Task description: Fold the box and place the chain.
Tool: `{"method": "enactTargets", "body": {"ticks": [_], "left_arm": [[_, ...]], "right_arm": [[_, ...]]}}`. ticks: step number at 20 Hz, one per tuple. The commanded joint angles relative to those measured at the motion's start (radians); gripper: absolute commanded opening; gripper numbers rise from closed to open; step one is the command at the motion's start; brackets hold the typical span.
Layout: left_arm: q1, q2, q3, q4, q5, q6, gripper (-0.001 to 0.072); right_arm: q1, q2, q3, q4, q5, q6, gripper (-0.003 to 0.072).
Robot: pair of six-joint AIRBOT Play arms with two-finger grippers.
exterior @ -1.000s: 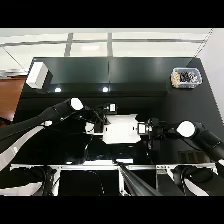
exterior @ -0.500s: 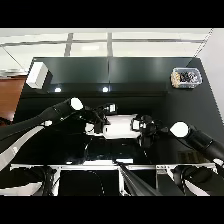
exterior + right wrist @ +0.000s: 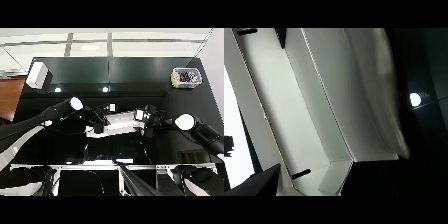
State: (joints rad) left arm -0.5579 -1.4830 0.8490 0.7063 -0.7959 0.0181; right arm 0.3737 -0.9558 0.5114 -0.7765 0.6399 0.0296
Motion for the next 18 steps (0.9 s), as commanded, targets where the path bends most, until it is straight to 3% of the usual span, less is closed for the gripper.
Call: {"method": "enactTargets", "body": {"ticks": [1,5,9,13,18], "left_arm": [[0.000,0.000,0.000,-0.001,-0.002,0.001,0.0031],[0.000,0.000,0.014,-0.001,-0.002,0.001,0.0031],[0.000,-0.001,0.030,0.000,-0.003,0.001,0.0031],[0.000,-0.024,0.030,0.016,-0.055,0.002,0.0032],[0.000,-0.025,0.041,0.021,-0.051,0.010,0.0032]], "right_arm": [[-0.037,-0.003,0.006,-0.001,0.037,0.000,0.0663],[-0.034,-0.044,0.005,0.077,0.115,-0.055,0.0663],[-0.016,-0.093,0.005,0.156,0.115,-0.182,0.0663],[-0.016,-0.130,0.002,0.153,0.117,-0.188,0.0663],[-0.008,-0.137,-0.024,0.164,0.121,-0.201,0.0663]]}}
